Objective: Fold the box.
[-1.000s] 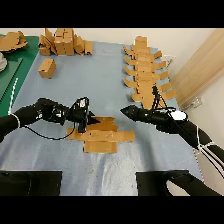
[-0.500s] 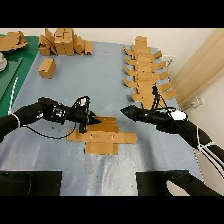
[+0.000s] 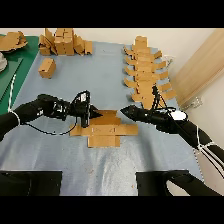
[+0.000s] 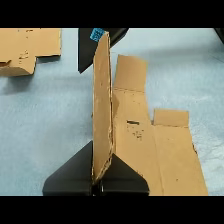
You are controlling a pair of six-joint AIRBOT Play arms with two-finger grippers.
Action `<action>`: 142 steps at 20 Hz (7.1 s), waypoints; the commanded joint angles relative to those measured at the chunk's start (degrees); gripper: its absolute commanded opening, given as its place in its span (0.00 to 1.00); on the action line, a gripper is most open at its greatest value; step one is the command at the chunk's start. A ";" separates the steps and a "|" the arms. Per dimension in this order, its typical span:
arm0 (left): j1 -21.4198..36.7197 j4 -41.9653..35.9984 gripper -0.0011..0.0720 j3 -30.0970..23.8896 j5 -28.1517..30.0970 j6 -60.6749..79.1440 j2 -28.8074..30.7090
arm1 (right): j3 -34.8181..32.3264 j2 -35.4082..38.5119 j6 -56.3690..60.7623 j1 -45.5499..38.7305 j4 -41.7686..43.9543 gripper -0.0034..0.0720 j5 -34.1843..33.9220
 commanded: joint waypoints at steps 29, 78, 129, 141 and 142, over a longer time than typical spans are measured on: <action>-0.11 1.16 0.03 -5.16 -0.85 -1.55 -1.27 | 0.04 0.04 -0.24 0.07 -1.64 0.35 0.85; -0.11 1.09 0.03 -4.37 0.26 -2.89 -0.87 | -12.20 17.84 33.16 52.41 -91.06 0.92 -6.67; -0.11 1.07 0.03 -4.37 0.26 -2.89 -0.87 | -5.57 4.87 18.34 40.19 -88.24 1.00 -14.88; -0.11 1.07 0.03 -4.37 0.26 -2.89 -0.87 | -5.01 7.30 -1.31 33.57 -76.13 1.00 -18.34; -0.11 1.07 0.03 -4.37 0.26 -2.89 -0.87 | -4.79 6.47 -8.70 31.52 -68.81 1.00 -17.77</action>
